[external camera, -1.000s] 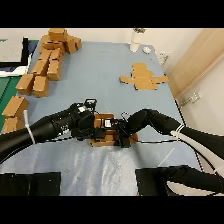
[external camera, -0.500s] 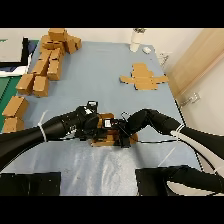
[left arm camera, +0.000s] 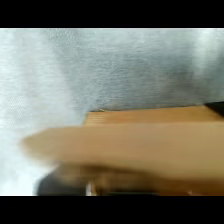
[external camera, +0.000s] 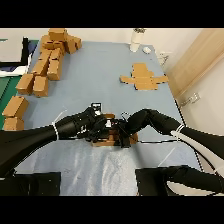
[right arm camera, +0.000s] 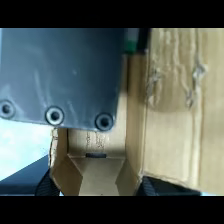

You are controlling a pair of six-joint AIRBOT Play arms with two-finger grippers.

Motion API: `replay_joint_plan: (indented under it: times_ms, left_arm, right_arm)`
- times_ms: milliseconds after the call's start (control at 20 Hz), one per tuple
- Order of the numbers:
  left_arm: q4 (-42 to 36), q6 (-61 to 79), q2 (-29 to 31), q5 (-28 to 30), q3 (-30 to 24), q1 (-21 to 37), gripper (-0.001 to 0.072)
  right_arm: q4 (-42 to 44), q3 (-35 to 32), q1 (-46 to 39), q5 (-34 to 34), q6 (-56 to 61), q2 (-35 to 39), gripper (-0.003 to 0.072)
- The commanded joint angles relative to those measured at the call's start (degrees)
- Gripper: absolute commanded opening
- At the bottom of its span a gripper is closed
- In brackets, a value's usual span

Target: Fold the box.

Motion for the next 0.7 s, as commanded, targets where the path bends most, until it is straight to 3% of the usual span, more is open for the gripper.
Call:
replay_joint_plan:
  times_ms: [0, 350, 400, 450, 650]
  left_arm:
    - [0.13, -0.52, -0.37, 1.03, 0.52, -0.11, 0.0013]
    - [-1.38, 0.35, -0.35, 1.03, 0.55, -0.09, 0.0026]
    - [-1.92, 1.22, -0.35, 1.05, 0.59, -0.09, 0.0323]
    - [-2.40, 1.31, -0.35, 0.87, 0.76, -0.09, 0.0548]
    - [-2.60, 1.46, -0.35, -0.61, 2.21, 0.07, 0.0552]
  right_arm:
    - [0.02, 0.00, -0.02, 0.00, 0.00, -0.04, 0.0546]
    - [0.02, 0.00, -0.02, 0.00, 0.00, -0.04, 0.0546]
    - [0.02, 0.00, -0.02, 0.00, 0.00, -0.04, 0.0546]
    - [0.02, 0.00, -0.02, 0.00, 0.00, -0.04, 0.0546]
    - [0.02, 0.00, -0.02, 0.00, 0.00, -0.04, 0.0546]
